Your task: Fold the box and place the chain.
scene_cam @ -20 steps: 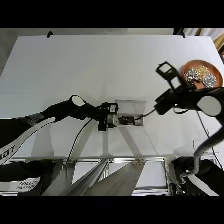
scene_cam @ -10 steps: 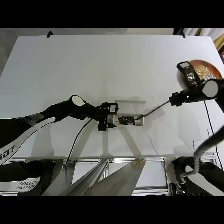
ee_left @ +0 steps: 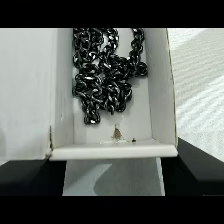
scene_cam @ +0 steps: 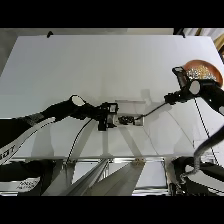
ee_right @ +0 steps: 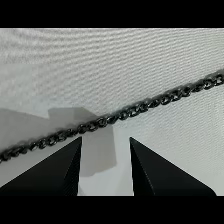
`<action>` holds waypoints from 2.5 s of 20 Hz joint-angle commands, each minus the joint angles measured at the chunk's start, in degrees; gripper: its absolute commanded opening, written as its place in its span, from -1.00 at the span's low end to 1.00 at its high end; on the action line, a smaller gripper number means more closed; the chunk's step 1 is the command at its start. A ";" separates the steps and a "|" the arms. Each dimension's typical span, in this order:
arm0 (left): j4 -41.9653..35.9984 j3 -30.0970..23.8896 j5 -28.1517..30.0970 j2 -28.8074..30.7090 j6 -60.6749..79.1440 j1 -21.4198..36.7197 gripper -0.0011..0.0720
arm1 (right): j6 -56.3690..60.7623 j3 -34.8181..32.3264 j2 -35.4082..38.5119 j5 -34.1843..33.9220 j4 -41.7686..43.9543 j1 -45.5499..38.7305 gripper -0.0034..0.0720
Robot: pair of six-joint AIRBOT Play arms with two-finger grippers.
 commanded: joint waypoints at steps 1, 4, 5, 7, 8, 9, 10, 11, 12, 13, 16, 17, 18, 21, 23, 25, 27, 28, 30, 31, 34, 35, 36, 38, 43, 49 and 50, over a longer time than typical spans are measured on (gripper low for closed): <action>0.00 0.07 0.02 0.02 0.00 0.04 -0.27 | 1.73 0.04 -0.59 -3.28 -0.17 -0.07 -0.02; 0.00 0.07 0.02 0.02 0.00 0.04 -0.27 | 2.60 0.04 -0.66 -3.02 -0.17 -0.04 -0.03; 0.00 0.07 0.02 0.02 0.02 0.04 -0.27 | 3.48 0.04 -0.85 -2.64 -0.17 -0.07 -0.03; 0.00 0.07 0.02 0.02 0.00 0.04 -0.27 | 4.04 0.04 -1.75 -1.62 -0.13 -0.07 -0.03; 0.00 0.07 0.02 0.02 0.00 0.04 -0.27 | 4.87 0.04 -2.36 -1.29 -0.13 -0.04 -0.03; 0.00 0.07 0.00 0.02 0.02 0.04 -0.27 | 5.40 0.04 -2.97 -0.96 -0.04 -0.04 -0.02; 0.00 0.07 0.02 0.02 0.00 0.04 -0.27 | 5.38 0.04 -3.50 -0.79 0.22 -0.04 -0.02; 0.00 0.07 0.00 0.02 0.00 0.04 -0.27 | 5.38 0.02 -3.93 -0.66 0.31 -0.04 -0.03; 0.00 0.07 0.02 0.02 0.00 0.04 -0.27 | 5.38 0.02 -4.17 -0.59 0.28 -0.04 -0.03; 0.00 0.07 0.02 0.02 0.00 0.04 -0.27 | 5.35 0.02 -4.31 -0.57 0.28 -0.04 -0.11; 0.00 0.07 0.02 0.02 0.00 0.04 -0.27 | 5.33 0.02 -4.79 -0.52 0.26 -0.04 -0.37; 0.00 0.07 0.02 0.02 0.00 0.04 -0.27 | 5.35 0.02 -4.90 -0.50 0.26 -0.04 -0.49; 0.00 0.07 0.02 0.02 0.00 0.04 -0.27 | 5.35 0.02 -4.98 -0.50 0.28 -0.04 -0.51; 0.00 0.07 0.00 0.02 0.02 0.04 -0.27 | 5.16 0.02 -5.03 -0.07 0.26 -0.04 -0.89; 0.00 0.07 0.02 0.04 0.00 0.04 -0.27 | 4.90 0.02 -4.83 1.03 0.22 -0.04 -0.88; 0.00 0.07 0.02 0.02 0.00 0.04 -0.27 | 4.63 0.04 -3.87 2.14 -0.04 -0.04 -0.88; 0.00 0.07 0.02 0.02 0.00 0.04 -0.27 | 3.85 0.02 -1.81 3.15 -0.17 -0.04 -0.88; 0.00 0.07 0.02 0.02 0.00 0.04 -0.27 | 3.10 0.04 -0.17 3.87 -0.15 -0.04 -0.88; 0.00 0.07 0.02 0.02 0.00 0.04 -0.27 | 2.36 0.04 3.93 6.16 0.31 -0.04 -0.88; 0.00 0.07 0.02 0.02 0.00 0.04 -0.27 | 1.07 0.02 6.27 7.74 1.36 -0.04 -0.88; 0.00 0.07 0.00 0.02 0.02 0.04 -0.27 | -2.93 0.02 14.27 12.79 6.51 -0.04 -0.88; 0.00 0.07 0.02 0.02 0.00 0.04 -0.27 | -4.42 0.02 17.42 14.10 9.31 -0.02 -0.88; 0.00 0.07 0.00 0.02 0.00 0.04 -0.27 | -6.01 0.02 20.61 15.08 12.35 -0.02 -0.88; 0.00 0.07 0.00 0.02 0.00 0.04 -0.27 | -7.39 0.04 26.86 16.46 17.05 -0.02 -0.88; 0.00 0.07 0.02 0.02 0.02 0.04 -0.27 | -7.45 0.02 39.80 18.80 20.57 -0.02 -0.88; 0.00 0.07 0.02 0.02 0.00 0.04 -0.27 | -14.03 0.04 49.22 20.74 34.88 -0.02 -0.88; 0.00 0.07 0.02 0.02 0.00 0.04 -0.27 | -15.02 0.04 49.70 20.79 37.66 -0.02 -0.88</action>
